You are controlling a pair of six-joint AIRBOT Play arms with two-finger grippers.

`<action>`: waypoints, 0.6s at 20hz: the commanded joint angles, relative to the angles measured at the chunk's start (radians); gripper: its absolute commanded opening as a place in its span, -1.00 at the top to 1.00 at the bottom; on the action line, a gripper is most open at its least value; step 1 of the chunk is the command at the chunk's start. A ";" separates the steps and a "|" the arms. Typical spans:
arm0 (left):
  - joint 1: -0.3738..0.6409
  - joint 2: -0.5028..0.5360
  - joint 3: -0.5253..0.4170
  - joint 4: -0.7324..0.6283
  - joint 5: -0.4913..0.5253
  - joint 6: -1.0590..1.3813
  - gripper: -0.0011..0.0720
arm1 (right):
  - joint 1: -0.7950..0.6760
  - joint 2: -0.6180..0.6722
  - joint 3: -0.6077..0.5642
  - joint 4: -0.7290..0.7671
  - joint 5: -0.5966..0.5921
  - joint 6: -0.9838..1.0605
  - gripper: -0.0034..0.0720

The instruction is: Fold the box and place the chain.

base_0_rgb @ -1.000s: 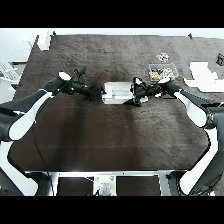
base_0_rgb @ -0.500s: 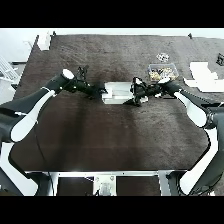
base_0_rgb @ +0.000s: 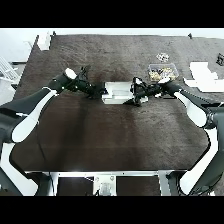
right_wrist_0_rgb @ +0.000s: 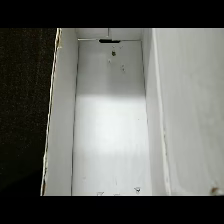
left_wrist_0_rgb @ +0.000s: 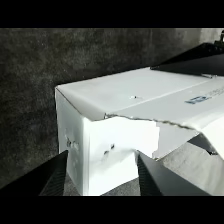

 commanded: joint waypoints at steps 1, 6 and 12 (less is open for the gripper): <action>-0.015 -0.002 0.041 0.105 -0.014 -0.071 -0.39 | 0.000 0.000 0.001 0.000 0.000 0.000 -0.65; -0.036 -0.026 0.096 0.155 -0.051 -0.118 -0.39 | 0.000 0.000 0.001 0.000 0.000 0.000 -0.65; -0.056 -0.031 0.117 0.196 -0.058 -0.157 -0.39 | 0.000 0.000 0.001 0.000 0.000 0.000 -0.65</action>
